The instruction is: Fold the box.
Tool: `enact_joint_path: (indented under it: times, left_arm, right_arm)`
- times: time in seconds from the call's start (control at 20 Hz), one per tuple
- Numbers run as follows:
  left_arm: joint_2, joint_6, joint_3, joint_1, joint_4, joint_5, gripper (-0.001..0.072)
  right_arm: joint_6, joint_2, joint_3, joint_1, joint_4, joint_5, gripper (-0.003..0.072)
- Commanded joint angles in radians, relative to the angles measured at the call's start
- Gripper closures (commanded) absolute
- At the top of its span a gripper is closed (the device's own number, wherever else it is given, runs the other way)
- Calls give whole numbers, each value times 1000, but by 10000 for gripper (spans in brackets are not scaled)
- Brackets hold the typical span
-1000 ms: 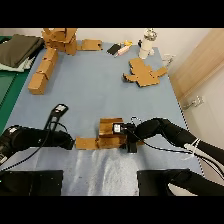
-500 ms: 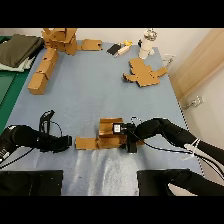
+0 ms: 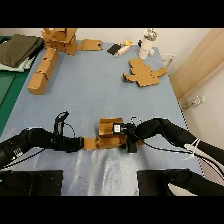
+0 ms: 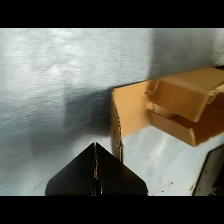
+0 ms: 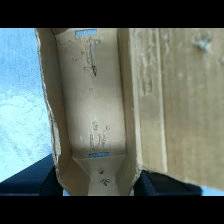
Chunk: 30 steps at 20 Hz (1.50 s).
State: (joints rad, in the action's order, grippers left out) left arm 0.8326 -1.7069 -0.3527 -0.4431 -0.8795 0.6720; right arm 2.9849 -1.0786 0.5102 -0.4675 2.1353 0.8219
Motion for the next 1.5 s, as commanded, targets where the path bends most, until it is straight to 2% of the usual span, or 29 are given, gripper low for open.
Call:
enact_joint_path:
  times: [0.0,0.2,0.45,0.6,0.95,1.15,1.45]
  left_arm:
    - [10,156,1,-12,148,-48,701]
    - [18,200,1,-12,166,-39,701]
    - [23,87,0,-11,19,-26,701]
    - [35,47,0,-10,-17,-19,701]
    - [41,70,0,-17,37,-26,702]
    - [55,70,0,-76,50,-43,702]
    - [89,100,-10,-89,106,-74,702]
  right_arm:
    - [0,0,0,0,0,0,177]
    - [0,0,0,0,0,0,177]
    - [0,0,0,0,0,0,177]
    - [0,0,0,0,0,0,177]
    - [0,0,0,0,0,0,177]
    - [0,0,0,0,0,0,177]
    - [0,0,0,0,0,0,177]
